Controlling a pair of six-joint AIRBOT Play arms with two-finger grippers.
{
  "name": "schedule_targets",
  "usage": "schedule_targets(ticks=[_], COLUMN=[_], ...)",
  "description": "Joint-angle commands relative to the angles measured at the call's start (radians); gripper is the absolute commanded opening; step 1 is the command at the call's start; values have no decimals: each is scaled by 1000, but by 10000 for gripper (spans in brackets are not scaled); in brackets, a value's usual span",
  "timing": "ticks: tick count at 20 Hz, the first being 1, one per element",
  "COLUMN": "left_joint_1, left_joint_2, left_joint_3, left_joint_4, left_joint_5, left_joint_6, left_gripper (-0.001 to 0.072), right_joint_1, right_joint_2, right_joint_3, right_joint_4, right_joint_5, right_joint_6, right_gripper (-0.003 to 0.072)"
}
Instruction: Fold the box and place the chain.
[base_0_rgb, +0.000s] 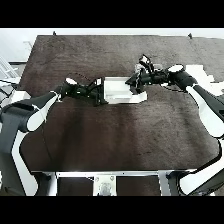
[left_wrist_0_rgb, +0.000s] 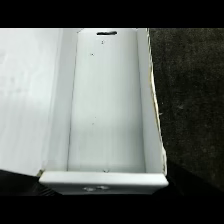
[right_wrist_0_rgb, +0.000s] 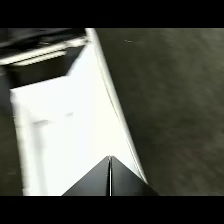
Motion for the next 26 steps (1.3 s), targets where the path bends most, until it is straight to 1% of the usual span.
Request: schedule_targets(ticks=[1,12,17,21,23,26], left_joint_1=[-1,-1,-1,-1,-1,-1], left_joint_2=[0,0,0,0,0,0], left_joint_3=[0,0,0,0,0,0], left_joint_4=[0,0,0,0,0,0], left_joint_5=[0,0,0,0,0,0], left_joint_6=[0,0,0,0,0,0], left_gripper=[543,544,543,543,544,544], right_joint_1=[8,45,45,45,43,36], right_joint_2=[-4,-76,-80,-80,-76,-16], right_joint_3=[6,11,11,14,34,39], right_joint_4=[-53,-116,-130,-130,-127,-124], right_joint_5=[-119,-118,-117,-117,-117,-101], right_joint_6=[79,104,103,98,92,65], right_gripper=[12,12,12,12,14,14])
